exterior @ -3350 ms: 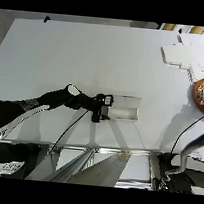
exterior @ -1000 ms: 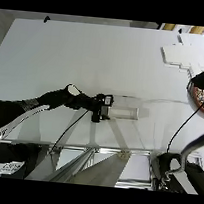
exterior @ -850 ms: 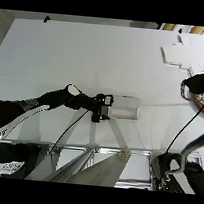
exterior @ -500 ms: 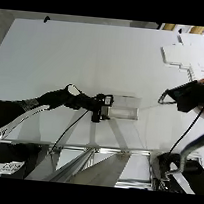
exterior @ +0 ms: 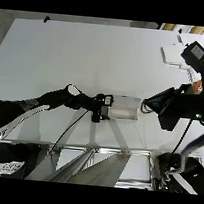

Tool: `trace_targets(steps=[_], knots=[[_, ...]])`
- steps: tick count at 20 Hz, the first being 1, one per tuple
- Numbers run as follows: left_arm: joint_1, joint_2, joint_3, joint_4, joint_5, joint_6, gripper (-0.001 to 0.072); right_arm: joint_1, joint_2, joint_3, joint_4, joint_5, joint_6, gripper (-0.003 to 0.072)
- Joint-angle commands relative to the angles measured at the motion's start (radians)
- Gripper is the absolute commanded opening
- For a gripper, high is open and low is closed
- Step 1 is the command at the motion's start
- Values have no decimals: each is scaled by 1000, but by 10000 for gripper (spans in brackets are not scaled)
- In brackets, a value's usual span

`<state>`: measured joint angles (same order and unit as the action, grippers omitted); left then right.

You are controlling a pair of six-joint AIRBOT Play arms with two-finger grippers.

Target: Fold the box and place the chain.

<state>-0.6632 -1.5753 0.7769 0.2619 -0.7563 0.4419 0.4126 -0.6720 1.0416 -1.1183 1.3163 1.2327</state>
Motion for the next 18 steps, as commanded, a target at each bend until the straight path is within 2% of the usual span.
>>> trace_targets(steps=[1, 10, 18], knots=[[1, 1, 0, 0, 0, 0, 274, 86, -2, -50, 1, -114, 0, 12], [1, 1, 0, 0, 0, 0, 274, 129, -109, -271, -10, -296, -22, 12], [1, 1, 0, 0, 0, 0, 274, 165, -317, -297, -5, -351, -129, 12]])
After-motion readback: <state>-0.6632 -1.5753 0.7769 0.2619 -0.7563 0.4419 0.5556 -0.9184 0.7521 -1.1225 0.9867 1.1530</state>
